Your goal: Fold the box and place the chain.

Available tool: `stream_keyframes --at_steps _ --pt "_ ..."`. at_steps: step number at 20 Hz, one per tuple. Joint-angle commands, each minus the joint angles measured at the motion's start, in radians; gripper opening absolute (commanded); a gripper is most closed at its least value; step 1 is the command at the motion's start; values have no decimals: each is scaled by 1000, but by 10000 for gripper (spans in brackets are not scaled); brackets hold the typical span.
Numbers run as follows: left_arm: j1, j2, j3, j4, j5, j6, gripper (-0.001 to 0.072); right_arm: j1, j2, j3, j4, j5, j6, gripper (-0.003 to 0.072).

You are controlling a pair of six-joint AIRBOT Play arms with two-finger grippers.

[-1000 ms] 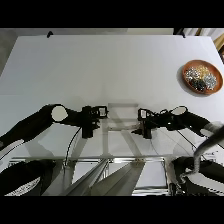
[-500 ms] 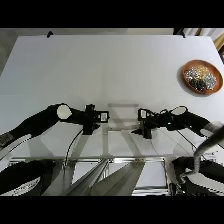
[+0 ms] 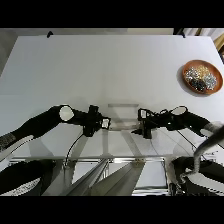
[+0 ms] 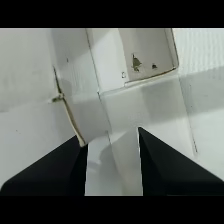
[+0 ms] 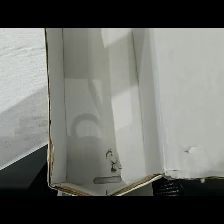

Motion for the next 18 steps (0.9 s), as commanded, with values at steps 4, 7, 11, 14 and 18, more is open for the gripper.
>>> stream_keyframes --at_steps 4,7,11,14,18 --pt "-21 -4 0 -43 -24 30 246 0 1 0 0 0 0 338" --pt "-21 -4 0 -69 -27 31 187 0 1 0 0 0 0 338" --pt "-21 -4 0 -115 0 30 187 0 1 0 0 0 0 338" --pt "-32 -4 0 -154 29 31 187 0 1 0 0 0 0 338" --pt "-65 -4 0 -179 45 31 187 0 1 0 0 0 0 338"
